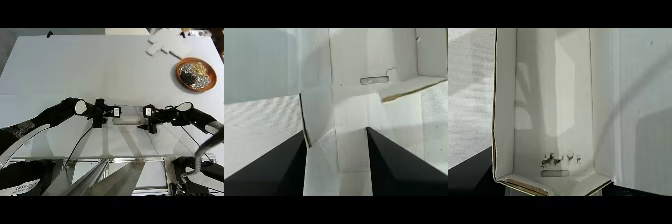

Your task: Fold the box and place the chain.

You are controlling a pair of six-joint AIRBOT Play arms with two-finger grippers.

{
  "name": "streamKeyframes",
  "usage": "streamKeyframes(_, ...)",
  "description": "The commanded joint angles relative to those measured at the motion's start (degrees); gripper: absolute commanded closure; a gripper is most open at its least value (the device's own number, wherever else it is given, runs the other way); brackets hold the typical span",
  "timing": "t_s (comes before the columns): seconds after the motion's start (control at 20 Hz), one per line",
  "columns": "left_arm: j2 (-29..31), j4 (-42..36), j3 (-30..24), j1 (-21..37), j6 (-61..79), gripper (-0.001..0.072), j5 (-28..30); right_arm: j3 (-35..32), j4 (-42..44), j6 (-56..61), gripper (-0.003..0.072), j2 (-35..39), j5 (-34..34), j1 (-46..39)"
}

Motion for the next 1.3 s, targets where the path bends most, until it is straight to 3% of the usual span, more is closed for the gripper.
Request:
streamKeyframes(0.0,-0.1,0.4,-0.6,-0.2,0.1,0.0311,3.5,0.1,0.0,0.0,0.0284,0.0,0.0,0.0)
streamKeyframes(0.65,3.8,-1.7,-0.6,0.3,5.9,0.0315,-4.4,0.1,0.0,0.0,0.0284,0.0,0.0,0.0)
streamKeyframes(1.25,2.7,-4.5,-0.6,0.1,6.0,0.0321,-3.2,0.1,0.0,0.0,0.0285,0.0,0.0,0.0)
